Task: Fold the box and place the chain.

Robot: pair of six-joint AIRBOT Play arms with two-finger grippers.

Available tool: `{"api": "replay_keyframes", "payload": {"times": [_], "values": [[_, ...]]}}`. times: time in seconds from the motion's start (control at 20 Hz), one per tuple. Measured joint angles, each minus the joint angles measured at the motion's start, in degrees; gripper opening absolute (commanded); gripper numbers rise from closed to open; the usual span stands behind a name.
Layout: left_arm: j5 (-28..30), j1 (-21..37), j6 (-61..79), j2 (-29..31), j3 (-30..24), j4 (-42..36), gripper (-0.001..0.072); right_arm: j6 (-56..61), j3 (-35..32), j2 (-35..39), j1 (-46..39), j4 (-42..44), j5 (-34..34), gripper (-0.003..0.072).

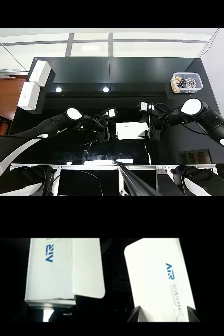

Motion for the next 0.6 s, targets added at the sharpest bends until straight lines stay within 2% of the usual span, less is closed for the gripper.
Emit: {"api": "replay_keyframes", "payload": {"times": [0.6], "values": [[-0.07,0.0,0.0,0.0,0.0,0.0,0.0282,1.46,1.2,0.0,1.99,-3.23,-5.4,0.072]]}}
